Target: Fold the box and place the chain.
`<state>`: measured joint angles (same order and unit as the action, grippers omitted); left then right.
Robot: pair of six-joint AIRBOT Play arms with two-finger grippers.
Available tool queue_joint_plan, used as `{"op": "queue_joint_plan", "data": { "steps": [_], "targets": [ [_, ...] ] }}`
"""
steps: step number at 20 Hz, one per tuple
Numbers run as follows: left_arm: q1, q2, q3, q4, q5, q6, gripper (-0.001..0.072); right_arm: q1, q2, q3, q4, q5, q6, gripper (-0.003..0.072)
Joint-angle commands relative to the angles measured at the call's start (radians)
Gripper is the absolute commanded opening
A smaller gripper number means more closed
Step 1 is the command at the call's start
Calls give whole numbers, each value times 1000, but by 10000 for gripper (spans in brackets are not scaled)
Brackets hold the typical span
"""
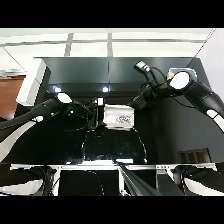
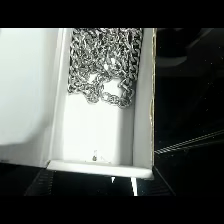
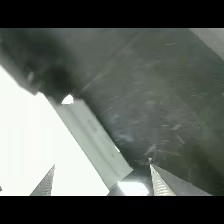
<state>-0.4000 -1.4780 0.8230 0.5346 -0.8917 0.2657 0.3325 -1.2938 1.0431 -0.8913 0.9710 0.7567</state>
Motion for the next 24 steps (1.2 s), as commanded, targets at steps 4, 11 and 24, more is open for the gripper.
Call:
{"op": "queue_joint_plan", "data": {
  "steps": [4, 11, 24],
  "targets": [
    [0, 0, 1, 1, 1, 0, 496, 77, -3, -72, 113, 34, -402, 717],
    [0, 0, 1, 0, 1, 0, 496, 82, -7, -74, 154, 71, -526, 716],
    [0, -1, 1, 0, 1, 0, 496, 84, -51, -74, 157, 58, -525, 232]
  ]
}}
